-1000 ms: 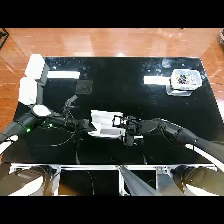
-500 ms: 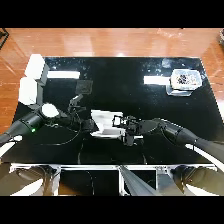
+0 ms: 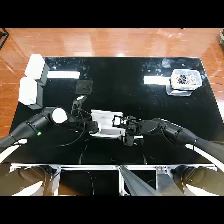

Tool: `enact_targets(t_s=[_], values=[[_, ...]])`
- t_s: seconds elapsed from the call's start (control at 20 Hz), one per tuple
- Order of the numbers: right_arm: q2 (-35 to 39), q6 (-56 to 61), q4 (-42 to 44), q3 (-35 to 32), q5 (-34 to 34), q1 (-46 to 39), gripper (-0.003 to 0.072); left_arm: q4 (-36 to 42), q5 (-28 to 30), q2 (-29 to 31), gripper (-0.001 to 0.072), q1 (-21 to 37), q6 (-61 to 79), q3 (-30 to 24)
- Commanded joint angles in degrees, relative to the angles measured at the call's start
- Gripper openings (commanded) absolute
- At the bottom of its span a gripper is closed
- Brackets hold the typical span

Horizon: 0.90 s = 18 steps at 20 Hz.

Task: Fold the box and place the chain.

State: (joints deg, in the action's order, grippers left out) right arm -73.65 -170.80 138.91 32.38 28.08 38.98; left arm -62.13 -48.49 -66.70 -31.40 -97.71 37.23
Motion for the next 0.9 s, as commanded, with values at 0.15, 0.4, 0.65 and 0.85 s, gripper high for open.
enact_targets(t_s=[0.15,0.4,0.65,0.85], values=[[0.0,0.0,0.0,0.0,0.0,0.0,0.002,-16.9,0.3,0.0,0.0533,-7.4,-18.5,3.3],[0.0,0.0,0.0,0.0,0.0,0.0,0.002,-16.5,-2.6,-0.1,0.035,-8.2,-20.7,3.9],[0.0,0.0,0.0,0.0,0.0,0.0,0.002,-17.6,-3.4,-0.1,0.035,-8.2,-24.0,4.2],[0.0,0.0,0.0,0.0,0.0,0.0,0.0021,-18.0,-3.4,-0.1,0.035,-8.2,-24.1,4.2]])
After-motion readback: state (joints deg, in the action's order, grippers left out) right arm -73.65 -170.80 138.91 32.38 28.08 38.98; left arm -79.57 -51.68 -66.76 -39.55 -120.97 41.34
